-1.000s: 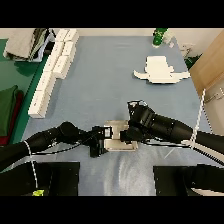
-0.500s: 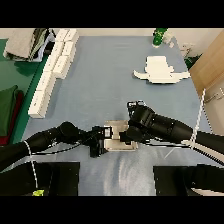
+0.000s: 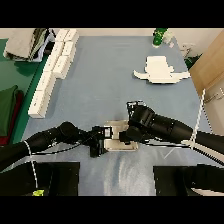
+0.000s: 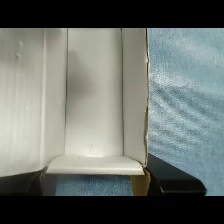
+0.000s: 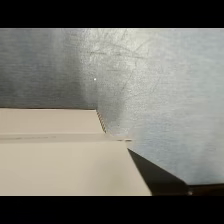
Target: Fold the box.
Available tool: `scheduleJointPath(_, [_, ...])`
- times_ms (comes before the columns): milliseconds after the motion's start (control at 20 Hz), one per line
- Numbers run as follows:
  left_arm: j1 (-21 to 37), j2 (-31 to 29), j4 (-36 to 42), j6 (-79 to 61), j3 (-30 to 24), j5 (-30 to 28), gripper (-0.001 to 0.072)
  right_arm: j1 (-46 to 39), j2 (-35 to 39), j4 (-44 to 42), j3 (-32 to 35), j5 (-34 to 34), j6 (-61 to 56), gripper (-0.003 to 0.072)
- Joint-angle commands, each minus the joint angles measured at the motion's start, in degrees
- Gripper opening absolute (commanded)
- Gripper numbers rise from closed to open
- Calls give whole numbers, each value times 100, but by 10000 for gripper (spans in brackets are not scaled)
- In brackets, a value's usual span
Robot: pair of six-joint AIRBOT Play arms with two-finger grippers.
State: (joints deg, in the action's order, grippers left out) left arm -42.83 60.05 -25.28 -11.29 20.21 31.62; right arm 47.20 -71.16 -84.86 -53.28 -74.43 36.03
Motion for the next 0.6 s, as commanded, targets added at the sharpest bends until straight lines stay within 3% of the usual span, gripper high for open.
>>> scheduleJointPath(0, [0, -4, 0, -2, 0, -2, 603, -4, -37, -2, 4, 76, 0, 482])
scheduleJointPath(550, [0, -4, 0, -2, 0, -2, 603, -2, -210, -151, 2, 146, 155, 477])
